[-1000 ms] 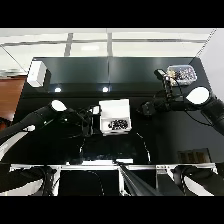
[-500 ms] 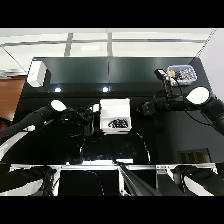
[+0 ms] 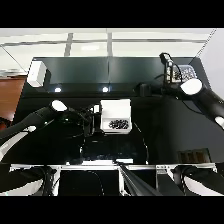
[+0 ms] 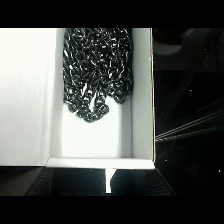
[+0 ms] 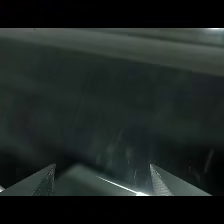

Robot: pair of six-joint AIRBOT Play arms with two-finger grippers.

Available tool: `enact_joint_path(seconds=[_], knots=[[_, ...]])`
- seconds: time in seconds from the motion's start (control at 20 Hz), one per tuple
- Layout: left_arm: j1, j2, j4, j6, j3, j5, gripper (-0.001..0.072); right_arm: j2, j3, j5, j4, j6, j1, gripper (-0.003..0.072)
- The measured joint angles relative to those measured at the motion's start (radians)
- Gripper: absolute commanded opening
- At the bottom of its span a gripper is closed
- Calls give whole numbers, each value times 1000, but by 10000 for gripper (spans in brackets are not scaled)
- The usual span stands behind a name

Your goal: Fold the box and place the chain.

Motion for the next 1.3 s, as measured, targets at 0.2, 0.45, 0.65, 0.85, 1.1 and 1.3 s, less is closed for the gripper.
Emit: enact_joint_path(seconds=[0.2,0.45,0.65,0.85,1.1,1.3], knots=[[0,0,3,3,1,3,275,-180,135,32,9,3,1,700],[-1,0,4,4,2,22,276,-257,211,303,8,-169,0,700],[-1,0,3,4,2,29,275,-257,264,554,9,-348,-1,699],[-1,0,3,4,2,30,276,-208,284,706,-5,-456,5,699],[-1,0,3,3,2,26,276,-170,187,727,7,-521,51,699],[-1,0,3,3,2,24,276,-159,117,616,21,-635,113,699]])
